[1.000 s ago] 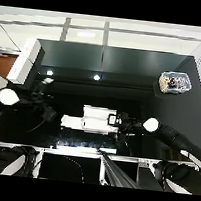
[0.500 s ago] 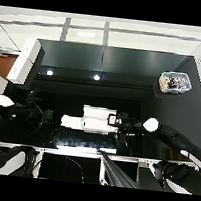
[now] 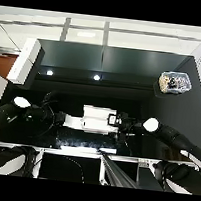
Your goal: Fold the box and place the chain.
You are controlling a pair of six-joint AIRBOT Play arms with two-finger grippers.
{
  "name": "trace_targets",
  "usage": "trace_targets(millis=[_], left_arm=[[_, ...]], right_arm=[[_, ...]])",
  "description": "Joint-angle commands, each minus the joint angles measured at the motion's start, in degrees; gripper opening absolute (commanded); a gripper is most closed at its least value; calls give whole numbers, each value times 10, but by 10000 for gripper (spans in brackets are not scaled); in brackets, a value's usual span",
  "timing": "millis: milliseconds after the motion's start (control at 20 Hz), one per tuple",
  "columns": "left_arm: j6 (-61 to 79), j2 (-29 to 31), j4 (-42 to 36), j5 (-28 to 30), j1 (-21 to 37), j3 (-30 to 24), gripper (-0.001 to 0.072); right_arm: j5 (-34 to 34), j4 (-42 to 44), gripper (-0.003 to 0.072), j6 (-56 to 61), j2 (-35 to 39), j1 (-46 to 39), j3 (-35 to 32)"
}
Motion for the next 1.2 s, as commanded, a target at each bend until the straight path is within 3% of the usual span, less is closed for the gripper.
trace_targets(millis=[0,50,100,350,600,1150], left_arm=[[37,-4,-44,-3,-15,7,245],[38,-4,-37,-15,-15,16,498],[38,-4,-30,-30,-15,25,682],[37,-3,-29,-97,-30,74,698],[-23,-3,-28,-96,-100,115,697],[-265,-3,80,77,-249,121,685]], right_arm=[[0,0,475,0,0,0,0],[0,0,475,0,0,0,1],[0,0,475,0,0,0,0],[0,0,475,0,0,0,0],[0,0,475,0,0,0,1],[0,0,475,0,0,0,0]])
